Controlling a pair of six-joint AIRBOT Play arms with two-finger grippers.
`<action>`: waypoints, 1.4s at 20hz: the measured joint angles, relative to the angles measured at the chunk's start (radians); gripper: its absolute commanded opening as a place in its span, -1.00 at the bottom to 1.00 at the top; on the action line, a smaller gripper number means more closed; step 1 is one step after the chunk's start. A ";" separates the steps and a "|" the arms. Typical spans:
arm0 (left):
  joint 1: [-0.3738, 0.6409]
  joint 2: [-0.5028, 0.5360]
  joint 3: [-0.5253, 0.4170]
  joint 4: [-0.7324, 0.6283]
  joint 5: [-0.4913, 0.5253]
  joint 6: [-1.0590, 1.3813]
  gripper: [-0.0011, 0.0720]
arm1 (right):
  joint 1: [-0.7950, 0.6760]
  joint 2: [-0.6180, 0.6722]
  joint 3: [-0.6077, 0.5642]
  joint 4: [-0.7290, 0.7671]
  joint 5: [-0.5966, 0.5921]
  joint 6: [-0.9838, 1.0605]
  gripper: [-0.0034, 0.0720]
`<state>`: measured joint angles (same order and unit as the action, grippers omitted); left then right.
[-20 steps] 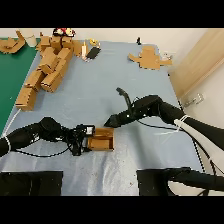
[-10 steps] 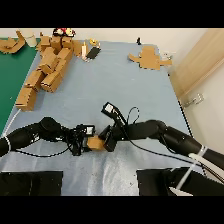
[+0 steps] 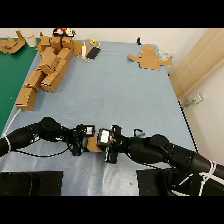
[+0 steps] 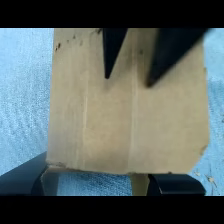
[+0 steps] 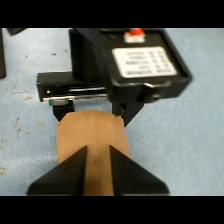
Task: Fold the box.
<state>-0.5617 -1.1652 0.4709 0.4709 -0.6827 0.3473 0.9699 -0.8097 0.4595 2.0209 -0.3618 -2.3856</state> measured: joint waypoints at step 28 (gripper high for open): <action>0.000 0.000 0.000 0.000 0.000 0.000 0.44 | 0.029 0.026 -0.006 -0.383 -0.044 0.002 -0.18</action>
<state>-0.5617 -1.1652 0.4709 0.4709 -0.6823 0.3477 0.9993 -0.7841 0.4530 1.6375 -0.4061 -2.3837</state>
